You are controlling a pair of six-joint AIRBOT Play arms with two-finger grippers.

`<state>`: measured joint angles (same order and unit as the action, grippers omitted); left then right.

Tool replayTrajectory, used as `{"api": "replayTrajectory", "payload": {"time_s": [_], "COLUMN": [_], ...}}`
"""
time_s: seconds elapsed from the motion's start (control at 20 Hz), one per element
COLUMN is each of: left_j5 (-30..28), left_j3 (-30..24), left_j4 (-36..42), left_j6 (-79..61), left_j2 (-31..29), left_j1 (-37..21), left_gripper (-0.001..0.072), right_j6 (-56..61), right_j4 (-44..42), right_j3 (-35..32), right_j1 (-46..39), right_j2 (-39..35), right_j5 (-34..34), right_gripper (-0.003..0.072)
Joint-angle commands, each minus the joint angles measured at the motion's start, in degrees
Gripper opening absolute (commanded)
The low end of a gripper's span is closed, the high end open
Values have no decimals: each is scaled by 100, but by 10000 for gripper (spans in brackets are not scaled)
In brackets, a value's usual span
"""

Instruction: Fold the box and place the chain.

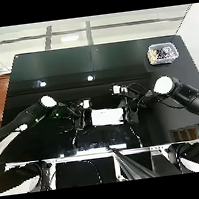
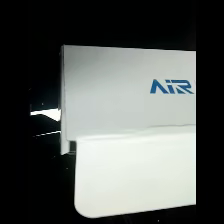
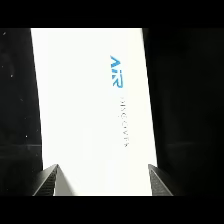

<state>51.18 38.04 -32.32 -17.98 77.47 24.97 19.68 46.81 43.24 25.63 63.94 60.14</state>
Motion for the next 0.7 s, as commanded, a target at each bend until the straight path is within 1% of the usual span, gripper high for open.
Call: {"api": "replayTrajectory", "payload": {"time_s": [0.0, 0.05, 0.1, 0.15, 0.2, 0.65], "left_j5": [0, 0, 0, 0, 0, 0], "left_j3": [2, 2, 2, 2, 2, 2], "left_j4": [0, 0, 0, 0, 0, 0], "left_j6": [-2, -2, -2, -2, -2, -2], "left_j2": [4, 4, 4, 4, 4, 4], "left_j1": [2, 2, 2, 2, 2, 2], "left_gripper": [359, 359, 359, 359, 359, 359], "right_j6": [7, 7, 7, 7, 20, 140], "right_j4": [212, 203, 210, 214, 214, 212], "right_j3": [-48, -48, -48, -48, -48, 7], "right_j1": [103, 103, 103, 103, 103, 96], "right_j2": [35, 35, 35, 35, 35, -72], "right_j5": [-245, -262, -260, -251, -249, -175], "right_gripper": [644, 517, 375, 290, 226, 229]}}
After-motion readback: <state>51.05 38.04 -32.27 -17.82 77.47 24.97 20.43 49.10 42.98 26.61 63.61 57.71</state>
